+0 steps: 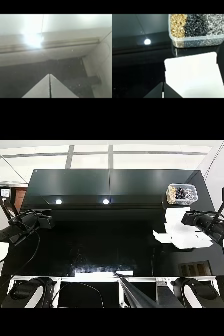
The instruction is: Fold the box and place the chain.
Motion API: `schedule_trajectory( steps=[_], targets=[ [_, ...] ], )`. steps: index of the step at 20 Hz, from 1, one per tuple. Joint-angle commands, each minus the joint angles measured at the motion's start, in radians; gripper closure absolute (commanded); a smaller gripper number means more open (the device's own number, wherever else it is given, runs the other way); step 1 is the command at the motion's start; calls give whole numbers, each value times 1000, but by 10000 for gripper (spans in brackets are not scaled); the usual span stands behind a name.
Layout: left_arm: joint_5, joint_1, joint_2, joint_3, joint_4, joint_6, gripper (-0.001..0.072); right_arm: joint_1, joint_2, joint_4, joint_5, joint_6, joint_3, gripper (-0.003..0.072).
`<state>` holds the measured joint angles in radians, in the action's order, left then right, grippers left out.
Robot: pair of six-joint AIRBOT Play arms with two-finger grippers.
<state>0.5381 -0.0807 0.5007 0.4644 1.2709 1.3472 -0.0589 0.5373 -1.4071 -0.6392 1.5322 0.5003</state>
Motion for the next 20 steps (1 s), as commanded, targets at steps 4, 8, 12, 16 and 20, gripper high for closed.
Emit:
schedule_trajectory(
  steps=[4,8,12,16,20],
  targets=[
    [-59,1,3,0,-30,0,640,0,-1,5,114,2,0,394],
    [-11,1,14,3,-30,3,0,-61,17,-263,27,74,52,-21],
    [83,0,23,3,-55,16,1,-519,241,-479,-92,208,282,-17],
    [151,0,25,3,-75,16,1,-848,528,116,-121,-146,428,-17],
    [164,0,28,3,-83,16,1,-939,903,174,-693,-509,706,127]
  ],
)
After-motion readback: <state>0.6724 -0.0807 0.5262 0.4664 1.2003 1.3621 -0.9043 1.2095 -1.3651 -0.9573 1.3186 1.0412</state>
